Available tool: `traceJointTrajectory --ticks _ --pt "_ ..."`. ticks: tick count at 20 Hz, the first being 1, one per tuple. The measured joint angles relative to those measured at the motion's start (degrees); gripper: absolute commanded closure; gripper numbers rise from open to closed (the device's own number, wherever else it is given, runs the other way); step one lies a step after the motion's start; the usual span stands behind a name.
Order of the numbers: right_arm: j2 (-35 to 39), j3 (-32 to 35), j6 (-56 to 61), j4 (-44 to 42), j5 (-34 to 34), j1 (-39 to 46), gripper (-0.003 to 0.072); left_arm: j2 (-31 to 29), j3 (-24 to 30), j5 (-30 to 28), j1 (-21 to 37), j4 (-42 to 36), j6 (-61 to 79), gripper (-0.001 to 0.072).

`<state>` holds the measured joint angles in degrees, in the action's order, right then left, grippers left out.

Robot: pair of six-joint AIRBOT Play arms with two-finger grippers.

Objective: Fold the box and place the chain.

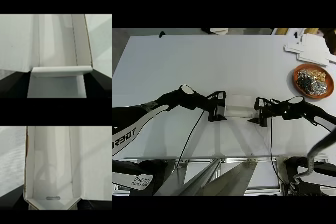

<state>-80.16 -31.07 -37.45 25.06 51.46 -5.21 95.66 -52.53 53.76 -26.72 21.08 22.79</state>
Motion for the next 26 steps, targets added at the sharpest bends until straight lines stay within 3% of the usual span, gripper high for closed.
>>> traceJointTrajectory --ticks 7,18,26 --pt "0.00 0.00 -0.09 0.00 0.04 0.00 0.0287 -0.42 1.53 1.33 1.38 -8.02 4.48 0.0020" --pt "0.00 0.00 -0.26 0.42 0.37 -0.02 0.0287 -0.85 1.64 1.66 -0.61 -1.14 -0.46 0.0019" --pt "0.00 0.00 -0.11 0.24 0.26 -0.02 0.0287 -0.85 1.68 1.01 -0.44 -0.57 -3.17 0.0024"
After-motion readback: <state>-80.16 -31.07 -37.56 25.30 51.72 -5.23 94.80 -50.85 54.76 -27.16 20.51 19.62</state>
